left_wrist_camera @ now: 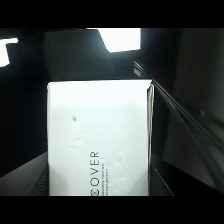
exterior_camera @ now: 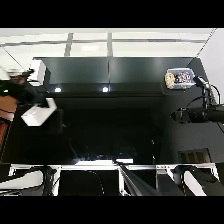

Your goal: Fold the box and place the chain.

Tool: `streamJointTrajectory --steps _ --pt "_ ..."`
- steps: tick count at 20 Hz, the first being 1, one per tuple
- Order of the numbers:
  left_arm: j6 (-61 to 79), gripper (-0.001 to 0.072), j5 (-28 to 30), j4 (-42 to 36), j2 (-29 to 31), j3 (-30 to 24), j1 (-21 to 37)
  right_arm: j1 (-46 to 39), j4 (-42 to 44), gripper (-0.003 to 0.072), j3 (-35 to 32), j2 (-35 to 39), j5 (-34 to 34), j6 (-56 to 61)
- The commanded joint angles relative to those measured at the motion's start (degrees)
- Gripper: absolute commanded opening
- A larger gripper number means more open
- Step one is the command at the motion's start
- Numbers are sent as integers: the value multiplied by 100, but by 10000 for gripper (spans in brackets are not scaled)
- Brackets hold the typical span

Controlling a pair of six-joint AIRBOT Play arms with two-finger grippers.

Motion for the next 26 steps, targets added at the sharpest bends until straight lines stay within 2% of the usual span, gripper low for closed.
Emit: streamJointTrajectory --steps 1,2,4,5,8,16,17,18,20,23,25,26 --pt "-57 274 1023 400 -26 7 962 4 101 12 -15 4 -33 -7" --pt "308 217 1464 76 -35 4 1075 4 101 12 -15 4 -33 -4" --pt "1353 204 2234 -883 -57 7 1202 4 103 12 -15 4 -33 -2" --pt "1661 204 2544 -1082 -87 9 1189 4 103 12 -15 4 -33 2" --pt "1759 204 3370 -1025 -269 15 1025 4 103 12 -15 4 -33 61" --pt "1969 209 3582 -1019 -1338 667 570 4 103 12 -15 2 -35 330" --pt "1969 402 3661 -1019 -1401 686 555 4 103 12 -15 4 -35 345" --pt "1965 720 3775 -1019 -1412 691 553 4 103 12 -15 4 -22 352" --pt "1950 714 3705 -1016 -1353 896 553 9 173 12 -13 4 44 363" --pt "1939 714 3104 -1038 -1062 1709 474 302 719 12 4 4 -173 514" --pt "1567 712 2426 -1165 -824 2277 339 734 863 12 9 4 -636 511" --pt "1239 662 1937 -1283 -708 2538 247 951 765 12 9 4 -890 507"
